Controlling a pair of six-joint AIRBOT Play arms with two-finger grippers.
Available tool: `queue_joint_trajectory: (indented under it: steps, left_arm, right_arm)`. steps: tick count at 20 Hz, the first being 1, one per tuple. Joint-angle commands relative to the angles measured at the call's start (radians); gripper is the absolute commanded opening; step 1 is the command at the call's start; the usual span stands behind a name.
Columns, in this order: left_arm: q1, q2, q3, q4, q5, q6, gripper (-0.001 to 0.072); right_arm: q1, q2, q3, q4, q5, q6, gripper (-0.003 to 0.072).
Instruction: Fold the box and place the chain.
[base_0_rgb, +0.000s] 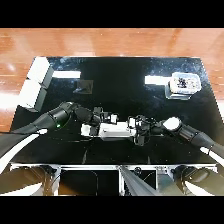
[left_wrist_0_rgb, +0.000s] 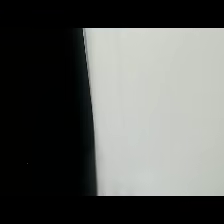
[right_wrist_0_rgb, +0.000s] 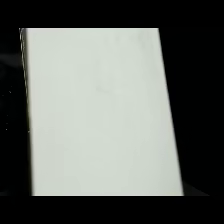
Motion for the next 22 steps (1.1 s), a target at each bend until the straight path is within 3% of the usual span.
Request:
queue_joint_trajectory:
  steps: [1,5,6,12,13,14,21,22]
  left_arm:
    - [0.000,0.000,0.001,0.000,0.001,0.000,0.0019]
    - [0.000,0.000,0.001,0.000,0.001,0.000,0.0018]
    - [0.000,0.000,0.001,0.000,0.001,0.000,0.0019]
    - [0.000,0.000,0.001,0.000,0.001,0.000,0.0019]
    - [0.000,0.000,0.001,0.000,0.001,0.000,0.0019]
    - [0.000,0.000,0.001,0.000,-0.001,0.000,0.0019]
    - [0.000,0.000,0.001,0.000,-0.003,0.000,0.0019]
    - [0.000,0.000,0.001,0.000,-0.003,0.000,0.0019]
  right_arm:
    - [-0.001,-0.004,0.000,0.001,-0.016,-0.006,0.0662]
    - [-0.001,-0.004,0.000,0.018,-0.015,-0.003,0.0658]
    - [-0.001,-0.004,0.000,0.017,-0.015,-0.002,0.0542]
    - [-0.001,-0.010,0.000,0.016,-0.016,0.001,0.0552]
    - [-0.001,-0.010,0.000,0.016,-0.016,0.002,0.0533]
    - [-0.001,-0.010,0.000,0.016,-0.016,0.001,0.0432]
    - [-0.001,-0.010,0.000,0.016,-0.016,0.001,0.0428]
    - [-0.001,-0.010,0.000,0.016,-0.016,0.002,0.0473]
